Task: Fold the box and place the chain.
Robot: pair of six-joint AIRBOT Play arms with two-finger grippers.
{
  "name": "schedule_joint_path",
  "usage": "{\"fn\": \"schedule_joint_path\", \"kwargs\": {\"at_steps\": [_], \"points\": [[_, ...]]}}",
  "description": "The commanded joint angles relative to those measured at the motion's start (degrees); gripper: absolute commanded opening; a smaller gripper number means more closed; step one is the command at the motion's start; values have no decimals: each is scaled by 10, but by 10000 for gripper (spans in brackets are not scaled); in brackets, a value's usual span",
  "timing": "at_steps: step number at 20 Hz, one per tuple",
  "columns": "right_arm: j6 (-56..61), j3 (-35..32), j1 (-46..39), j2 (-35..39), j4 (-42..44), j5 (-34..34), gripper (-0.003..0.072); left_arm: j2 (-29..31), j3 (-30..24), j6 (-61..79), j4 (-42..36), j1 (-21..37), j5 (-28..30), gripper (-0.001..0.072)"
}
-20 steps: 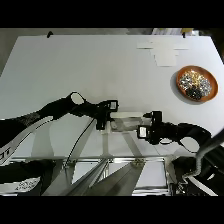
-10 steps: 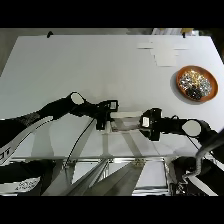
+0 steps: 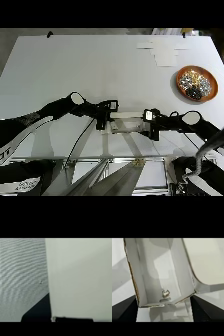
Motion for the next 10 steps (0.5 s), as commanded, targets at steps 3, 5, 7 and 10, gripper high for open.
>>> {"fn": "schedule_joint_path", "kwargs": {"at_steps": [3,5,7,10], "points": [[-83,13,-9,-53,36,20,686,0,0,0,0,0,0,4],[-82,23,-9,-71,36,21,674,0,0,0,0,0,0,4],[-82,27,-9,-80,36,19,674,0,0,0,0,0,0,4],[-83,27,-9,-101,34,19,656,0,0,0,0,0,0,4]]}}
